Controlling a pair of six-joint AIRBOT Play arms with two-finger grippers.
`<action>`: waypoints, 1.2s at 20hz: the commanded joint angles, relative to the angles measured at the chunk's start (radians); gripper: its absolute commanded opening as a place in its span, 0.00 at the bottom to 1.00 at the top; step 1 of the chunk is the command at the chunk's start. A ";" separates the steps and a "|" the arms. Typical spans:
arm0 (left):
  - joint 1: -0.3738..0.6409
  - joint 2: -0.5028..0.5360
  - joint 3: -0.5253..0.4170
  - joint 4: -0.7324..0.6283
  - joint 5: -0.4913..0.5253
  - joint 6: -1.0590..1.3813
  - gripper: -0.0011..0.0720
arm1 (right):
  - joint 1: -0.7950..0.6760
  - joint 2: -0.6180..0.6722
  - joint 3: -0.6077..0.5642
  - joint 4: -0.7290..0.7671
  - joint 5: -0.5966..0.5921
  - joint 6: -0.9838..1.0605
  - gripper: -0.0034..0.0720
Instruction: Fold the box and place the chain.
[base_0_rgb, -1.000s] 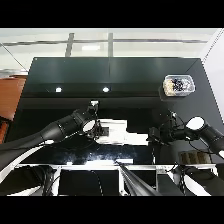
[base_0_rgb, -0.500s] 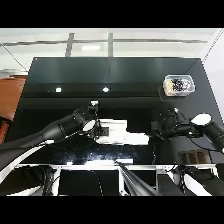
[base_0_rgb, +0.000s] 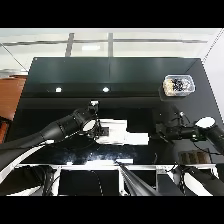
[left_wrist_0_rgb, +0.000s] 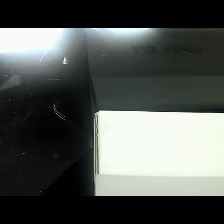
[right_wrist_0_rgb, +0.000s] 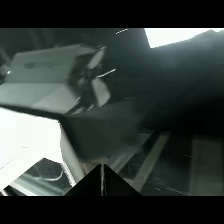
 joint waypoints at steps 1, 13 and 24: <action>0.000 0.000 0.000 -0.004 -0.002 0.000 0.06 | 0.163 -0.024 -0.018 0.112 -0.132 0.008 0.08; 0.000 0.000 0.000 -0.003 -0.002 0.000 0.06 | 0.322 -0.092 0.079 0.291 -0.061 -0.136 0.79; 0.000 0.000 0.000 -0.003 -0.002 0.000 0.06 | 0.468 -0.092 0.198 0.282 -0.111 -0.027 0.67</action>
